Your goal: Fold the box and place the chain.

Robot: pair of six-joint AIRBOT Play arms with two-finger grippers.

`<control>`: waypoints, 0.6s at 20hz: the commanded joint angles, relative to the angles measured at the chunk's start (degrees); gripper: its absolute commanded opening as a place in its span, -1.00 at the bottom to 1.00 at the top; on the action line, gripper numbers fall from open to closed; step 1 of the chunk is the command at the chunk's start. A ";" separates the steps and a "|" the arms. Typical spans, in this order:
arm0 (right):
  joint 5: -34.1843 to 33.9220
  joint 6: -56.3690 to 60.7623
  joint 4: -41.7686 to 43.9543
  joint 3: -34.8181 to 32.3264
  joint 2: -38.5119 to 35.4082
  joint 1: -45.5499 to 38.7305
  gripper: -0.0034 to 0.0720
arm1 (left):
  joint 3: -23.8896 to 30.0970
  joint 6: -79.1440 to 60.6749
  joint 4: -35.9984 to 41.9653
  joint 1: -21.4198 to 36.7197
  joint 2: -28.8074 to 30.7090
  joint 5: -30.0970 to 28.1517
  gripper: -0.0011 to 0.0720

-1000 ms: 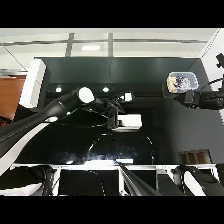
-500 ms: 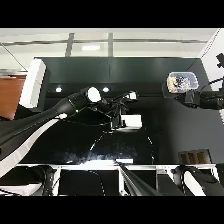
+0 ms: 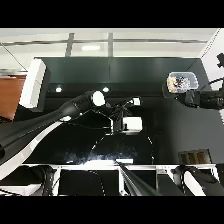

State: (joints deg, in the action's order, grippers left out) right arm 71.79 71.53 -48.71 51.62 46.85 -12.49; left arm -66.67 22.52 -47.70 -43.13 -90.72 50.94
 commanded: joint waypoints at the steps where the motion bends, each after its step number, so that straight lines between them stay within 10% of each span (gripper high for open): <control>1: -0.02 0.04 0.00 0.02 -0.04 0.00 -0.88 | -0.07 0.46 -2.47 -1.33 -0.26 -1.40 0.99; 9: -0.04 0.04 0.00 0.02 -0.04 0.00 -0.88 | -0.07 0.50 -10.08 -6.03 -3.85 -6.73 0.98; 12: -0.04 0.04 0.00 0.02 -0.02 0.00 -0.88 | -1.31 5.25 -13.81 -6.40 -3.17 -5.07 -0.06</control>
State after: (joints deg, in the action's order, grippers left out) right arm 71.75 71.55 -48.71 51.62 46.85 -12.49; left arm -67.13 24.49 -57.06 -48.75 -93.89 45.58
